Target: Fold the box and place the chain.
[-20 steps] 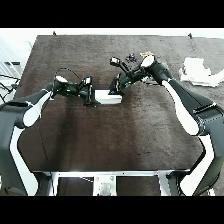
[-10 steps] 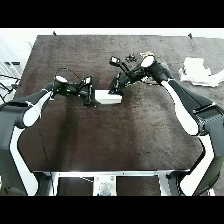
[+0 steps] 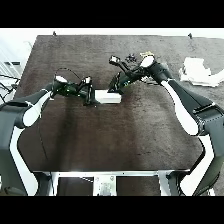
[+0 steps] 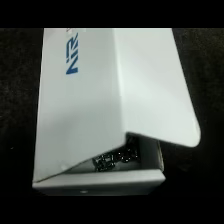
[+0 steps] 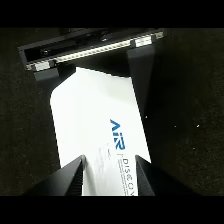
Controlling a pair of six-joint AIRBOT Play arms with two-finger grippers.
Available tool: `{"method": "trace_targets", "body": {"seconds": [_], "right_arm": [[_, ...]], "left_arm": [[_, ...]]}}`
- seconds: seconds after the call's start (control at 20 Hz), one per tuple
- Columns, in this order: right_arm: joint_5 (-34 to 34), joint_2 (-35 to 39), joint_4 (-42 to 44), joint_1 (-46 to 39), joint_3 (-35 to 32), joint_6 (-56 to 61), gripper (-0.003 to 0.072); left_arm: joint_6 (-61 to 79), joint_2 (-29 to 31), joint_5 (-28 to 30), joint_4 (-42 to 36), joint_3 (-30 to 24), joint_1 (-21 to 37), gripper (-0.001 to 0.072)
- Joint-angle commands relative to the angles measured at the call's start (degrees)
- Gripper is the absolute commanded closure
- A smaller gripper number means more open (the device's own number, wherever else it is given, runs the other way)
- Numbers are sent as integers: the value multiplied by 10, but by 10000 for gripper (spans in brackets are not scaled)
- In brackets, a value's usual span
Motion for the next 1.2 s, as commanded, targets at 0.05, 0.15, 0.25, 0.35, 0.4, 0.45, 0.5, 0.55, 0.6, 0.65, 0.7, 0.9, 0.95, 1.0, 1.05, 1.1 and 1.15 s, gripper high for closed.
{"method": "trace_targets", "body": {"seconds": [0.05, 0.15, 0.25, 0.35, 0.4, 0.45, 0.5, 0.55, 0.6, 0.65, 0.7, 0.9, 0.95, 1.0, 1.05, 1.1, 1.15], "right_arm": [[-6, 0, 0, 0, 10, 2, 335], [-10, 0, 0, 1, 15, 5, 334], [-19, 0, 0, 1, 15, 5, 335], [-19, 0, -5, 3, 14, 5, 334], [-19, 0, -14, 7, 14, 5, 334], [-21, 0, -28, 10, 14, 5, 334], [-23, 0, -40, 13, 14, 5, 334], [-23, 0, -44, 16, 14, 5, 334], [-23, 0, -45, 19, 14, 7, 334], [-25, 0, -48, 20, 14, 7, 335], [-29, 0, -55, 22, 14, 7, 336], [-31, 0, -63, 25, 14, 7, 398], [-29, 0, -63, 26, 14, 10, 411], [-28, 0, -63, 27, 14, 16, 425], [-20, 0, -65, 29, 14, 17, 425], [-15, 0, -65, 30, 12, 17, 438], [-14, 0, -65, 32, 8, 17, 466]], "left_arm": [[1, 0, -1, 0, 0, 0, 179], [1, 0, -1, 0, 0, 0, 179], [1, 0, -1, 0, 0, 0, 179], [1, 0, -1, 0, 0, 0, 179], [1, 0, -1, 0, 0, 0, 179], [1, 0, -1, 0, 0, 0, 179], [1, 0, -1, 0, 0, 0, 179], [1, 0, -1, 0, 0, 0, 179], [1, 0, -1, 0, 0, 0, 179], [1, 0, -1, 0, 0, 0, 179], [1, 0, -1, 0, 0, 0, 179], [1, 0, -1, 0, 0, 0, 179], [1, 0, -1, 0, 0, 0, 179], [1, 0, -1, 0, 0, 0, 179], [1, 0, -1, 0, 0, 0, 179], [1, 0, -1, 0, 0, 0, 179], [1, 0, -1, 0, 0, 0, 179]]}}
